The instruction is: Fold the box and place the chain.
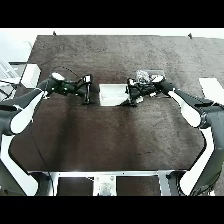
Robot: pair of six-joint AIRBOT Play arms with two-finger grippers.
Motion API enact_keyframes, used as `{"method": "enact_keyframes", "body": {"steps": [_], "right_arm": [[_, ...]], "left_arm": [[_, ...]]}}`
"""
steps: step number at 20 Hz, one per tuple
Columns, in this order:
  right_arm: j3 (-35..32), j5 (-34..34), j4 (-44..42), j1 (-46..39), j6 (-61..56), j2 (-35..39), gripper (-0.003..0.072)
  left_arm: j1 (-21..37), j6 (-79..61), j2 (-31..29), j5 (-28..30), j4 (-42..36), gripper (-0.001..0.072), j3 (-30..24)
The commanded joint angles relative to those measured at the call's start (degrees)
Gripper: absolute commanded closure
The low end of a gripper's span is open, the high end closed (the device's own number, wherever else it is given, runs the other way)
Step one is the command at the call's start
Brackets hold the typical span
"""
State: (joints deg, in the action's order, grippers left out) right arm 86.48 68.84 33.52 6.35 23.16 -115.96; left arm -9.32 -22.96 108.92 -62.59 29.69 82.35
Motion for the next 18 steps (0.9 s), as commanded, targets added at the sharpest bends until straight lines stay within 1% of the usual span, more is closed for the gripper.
{"method": "enact_keyframes", "body": {"steps": [1, 8, 12, 18], "right_arm": [[0.0, 0.0, 0.0, 0.0, 0.0, 0.0, 0.0249], [0.0, 0.0, 0.0, 0.0, 0.0, 0.0, 0.0249], [0.0, 0.0, 0.0, 0.0, 0.0, 0.0, 0.0248], [0.0, 0.0, 0.0, 0.0, 0.0, 0.0, 0.0248]], "left_arm": [[0.0, 0.9, 0.0, -1.4, -0.4, -0.0008, -0.2], [0.0, 3.7, 0.2, -0.9, -0.2, -0.0009, -0.2], [-0.3, 4.1, 2.1, -1.9, -1.9, -0.0010, -0.1], [-0.7, 3.3, 2.4, -0.1, -2.6, -0.0009, 0.0]]}}
